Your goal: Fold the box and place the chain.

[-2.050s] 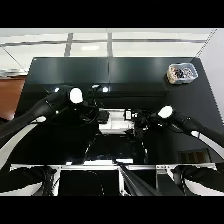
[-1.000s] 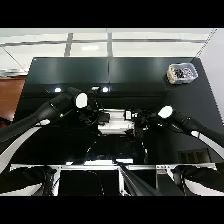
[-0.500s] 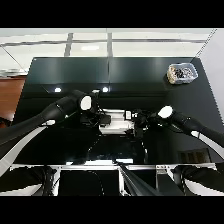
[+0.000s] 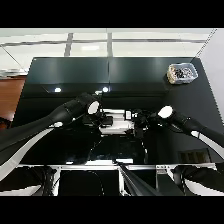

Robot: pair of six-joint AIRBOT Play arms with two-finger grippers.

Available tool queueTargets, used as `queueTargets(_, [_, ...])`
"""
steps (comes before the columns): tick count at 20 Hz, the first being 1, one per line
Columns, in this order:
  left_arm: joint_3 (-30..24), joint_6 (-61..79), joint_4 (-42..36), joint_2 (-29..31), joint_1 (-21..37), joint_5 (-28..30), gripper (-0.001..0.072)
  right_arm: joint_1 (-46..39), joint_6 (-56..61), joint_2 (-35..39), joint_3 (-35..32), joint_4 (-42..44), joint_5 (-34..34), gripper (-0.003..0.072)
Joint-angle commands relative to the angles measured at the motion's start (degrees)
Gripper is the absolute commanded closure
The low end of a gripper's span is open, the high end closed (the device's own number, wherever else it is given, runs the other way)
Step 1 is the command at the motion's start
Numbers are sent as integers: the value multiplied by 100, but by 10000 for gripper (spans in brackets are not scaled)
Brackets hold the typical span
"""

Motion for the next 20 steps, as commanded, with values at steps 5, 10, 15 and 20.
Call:
queueTargets(5, [92,-623,402,-37,-162,-4,375,0,0,0,2,0,2,263])
queueTargets(10, [96,-1014,474,-44,-238,0,375,2,0,0,2,0,0,262])
queueTargets(15, [94,-1095,380,-114,-238,7,375,0,0,0,2,0,2,262])
queueTargets(20, [94,-1095,323,-114,-238,15,593,0,0,0,2,2,0,263])
